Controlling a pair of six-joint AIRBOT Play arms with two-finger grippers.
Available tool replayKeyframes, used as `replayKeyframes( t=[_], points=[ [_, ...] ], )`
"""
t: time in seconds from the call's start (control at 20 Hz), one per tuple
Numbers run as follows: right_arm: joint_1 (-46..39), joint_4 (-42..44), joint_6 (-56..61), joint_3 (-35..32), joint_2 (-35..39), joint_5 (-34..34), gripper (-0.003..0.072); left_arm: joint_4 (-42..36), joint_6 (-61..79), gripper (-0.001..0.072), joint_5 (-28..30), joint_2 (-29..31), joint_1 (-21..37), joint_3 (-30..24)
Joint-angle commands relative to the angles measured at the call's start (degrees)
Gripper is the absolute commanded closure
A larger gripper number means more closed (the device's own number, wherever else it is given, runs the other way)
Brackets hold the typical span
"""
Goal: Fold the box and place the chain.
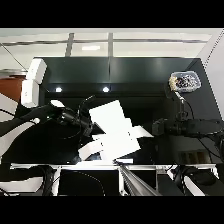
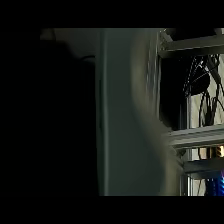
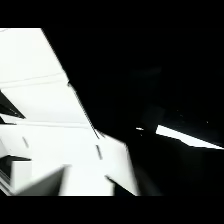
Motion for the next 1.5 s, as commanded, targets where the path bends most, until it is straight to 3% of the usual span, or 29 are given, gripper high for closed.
replayKeyframes(
  t=[0.0,0.1,0.2,0.35,0.45,0.55,0.65,0.85,1.1,1.45],
  points=[
    [-2.5,-8.0,2.9,2.4,0.1,-3.6,-0.0014,3.6,-0.1,0.068,-1.7,0.1,-0.3,0.7],
    [-7.5,-19.8,2.8,8.6,1.0,-7.3,-0.0014,11.1,-0.1,0.0683,-2.0,1.4,-1.9,2.8],
    [-11.5,-30.6,2.7,14.3,2.0,-6.7,-0.0013,13.4,-0.2,0.0684,3.9,5.2,-5.2,3.6],
    [-13.8,-47.7,2.8,18.6,2.0,-3.8,-0.0013,14.6,3.0,0.0684,20.5,13.7,-13.2,3.2],
    [-13.8,-50.8,2.8,18.7,2.0,-2.6,-0.0012,18.3,5.4,0.0681,32.9,17.2,-18.7,1.8],
    [-13.8,-44.1,3.1,18.4,1.7,-1.2,-0.0013,19.4,6.1,0.0678,38.2,17.1,-21.0,0.9],
    [-13.7,-31.5,-0.7,16.1,1.5,-0.2,-0.0014,19.4,6.0,0.0677,37.2,15.5,-20.7,0.9],
    [-12.1,-7.4,-28.4,6.6,1.5,-0.3,-0.0014,19.5,6.1,0.0678,37.3,13.5,-20.4,0.9],
    [-4.5,-6.0,-39.6,-2.4,1.5,-0.1,-0.0014,21.8,6.1,0.0677,37.5,9.4,-20.4,0.9],
    [4.3,-6.8,-46.9,-7.0,1.5,3.4,-0.0013,22.6,6.1,0.0676,37.4,8.7,-20.4,0.9]
  ],
)
